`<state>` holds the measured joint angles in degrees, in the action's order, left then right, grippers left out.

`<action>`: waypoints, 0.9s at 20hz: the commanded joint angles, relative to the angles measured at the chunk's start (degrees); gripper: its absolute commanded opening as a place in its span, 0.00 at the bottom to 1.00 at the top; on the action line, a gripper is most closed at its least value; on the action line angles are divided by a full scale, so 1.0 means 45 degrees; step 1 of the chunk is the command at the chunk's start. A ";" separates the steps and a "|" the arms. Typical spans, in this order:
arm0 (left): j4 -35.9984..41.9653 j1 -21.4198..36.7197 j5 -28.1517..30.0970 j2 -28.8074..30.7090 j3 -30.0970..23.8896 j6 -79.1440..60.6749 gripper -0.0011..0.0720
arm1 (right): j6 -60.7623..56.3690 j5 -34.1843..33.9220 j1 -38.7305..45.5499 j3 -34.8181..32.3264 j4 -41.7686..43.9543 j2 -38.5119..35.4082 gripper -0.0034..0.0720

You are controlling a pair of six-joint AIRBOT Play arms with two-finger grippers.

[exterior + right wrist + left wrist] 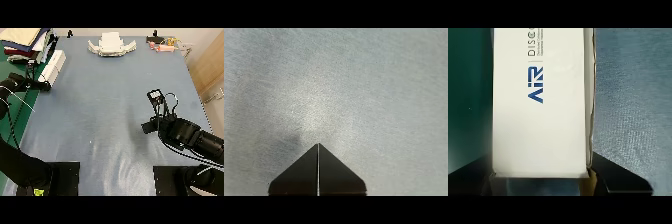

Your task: Fold the box.

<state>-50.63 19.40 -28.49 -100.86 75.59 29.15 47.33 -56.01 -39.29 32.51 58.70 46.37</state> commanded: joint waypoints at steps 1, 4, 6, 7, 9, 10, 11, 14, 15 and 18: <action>0.0024 -0.0029 0.0199 -0.0063 0.0053 0.0015 0.72 | 0.0000 0.0019 0.0005 0.0010 0.0010 0.0010 0.06; 0.0199 -0.0029 0.0194 -0.0063 0.0053 0.0019 0.72 | 0.0000 0.0019 0.0005 0.0010 0.0010 0.0010 0.06; 0.0199 -0.0029 0.0170 -0.0063 0.0049 0.0078 0.72 | 0.0000 0.0019 0.0005 0.0010 0.0010 0.0010 0.06; 0.0199 -0.0029 0.0141 -0.0063 0.0053 0.0078 0.90 | -0.0005 0.0019 0.0005 0.0010 0.0010 0.0010 0.06; 0.0199 -0.0029 0.0053 -0.0063 0.0053 0.0112 0.97 | 0.0000 0.0019 0.0005 0.0010 0.0010 0.0010 0.06; 0.0194 -0.0024 -0.0053 -0.0058 0.0053 0.0112 0.97 | -0.0005 0.0015 0.0005 0.0010 0.0010 0.0010 0.06; 0.0189 -0.0015 -0.0243 -0.0034 0.0053 0.0112 0.97 | -0.0005 0.0015 0.0005 0.0010 0.0010 0.0010 0.06; -0.0267 0.0151 -0.1355 0.0374 0.0073 0.0126 0.97 | 0.0000 0.0005 0.0005 0.0010 0.0015 0.0010 0.06; -0.0792 0.0272 -0.1817 0.0661 0.0073 0.0325 0.97 | 0.0000 0.0010 0.0005 0.0010 0.0015 0.0010 0.06; -0.2973 0.0729 -0.3031 0.1802 0.0107 0.1923 0.97 | 0.0000 0.0010 0.0005 0.0010 0.0015 0.0010 0.06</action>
<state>-56.12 21.21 -36.45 -96.31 75.94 32.75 47.33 -55.94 -39.29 32.51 58.74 46.37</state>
